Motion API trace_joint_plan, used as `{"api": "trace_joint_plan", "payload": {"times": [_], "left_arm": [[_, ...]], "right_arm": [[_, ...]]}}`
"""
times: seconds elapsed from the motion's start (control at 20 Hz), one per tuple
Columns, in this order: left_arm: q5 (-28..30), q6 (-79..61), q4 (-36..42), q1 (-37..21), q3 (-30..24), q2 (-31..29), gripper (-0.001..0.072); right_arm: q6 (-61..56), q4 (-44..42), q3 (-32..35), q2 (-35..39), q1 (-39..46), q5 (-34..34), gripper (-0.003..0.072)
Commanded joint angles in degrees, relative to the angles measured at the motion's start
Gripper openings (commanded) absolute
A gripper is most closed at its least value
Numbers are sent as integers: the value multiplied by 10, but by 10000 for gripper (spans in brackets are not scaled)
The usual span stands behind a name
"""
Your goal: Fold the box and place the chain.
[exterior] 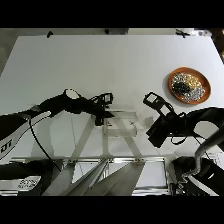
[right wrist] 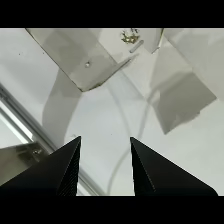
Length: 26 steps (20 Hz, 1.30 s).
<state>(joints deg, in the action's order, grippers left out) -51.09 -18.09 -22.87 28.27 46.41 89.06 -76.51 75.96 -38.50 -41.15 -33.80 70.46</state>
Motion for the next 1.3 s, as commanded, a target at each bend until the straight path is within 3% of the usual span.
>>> {"api": "trace_joint_plan", "payload": {"times": [0.0,0.15,0.65,0.85,1.1,1.15,1.2,1.25], "left_arm": [[3,-2,-22,0,1,0,6],[10,-1,-22,0,1,0,9],[9,1,-22,0,1,0,10],[9,1,-22,0,1,0,10],[9,1,-22,0,1,0,10],[9,1,-22,0,1,0,10],[9,1,-22,0,1,0,10],[9,1,-22,0,1,0,10]], "right_arm": [[40,14,0,0,-1,1,345],[124,17,0,0,-1,0,457],[262,35,0,-19,-1,-14,459],[271,43,14,-38,-4,-50,449],[263,61,24,-40,-99,-63,419],[240,67,36,-42,-118,-75,447],[212,68,52,-45,-134,-94,544],[197,69,69,-47,-146,-115,563]]}}
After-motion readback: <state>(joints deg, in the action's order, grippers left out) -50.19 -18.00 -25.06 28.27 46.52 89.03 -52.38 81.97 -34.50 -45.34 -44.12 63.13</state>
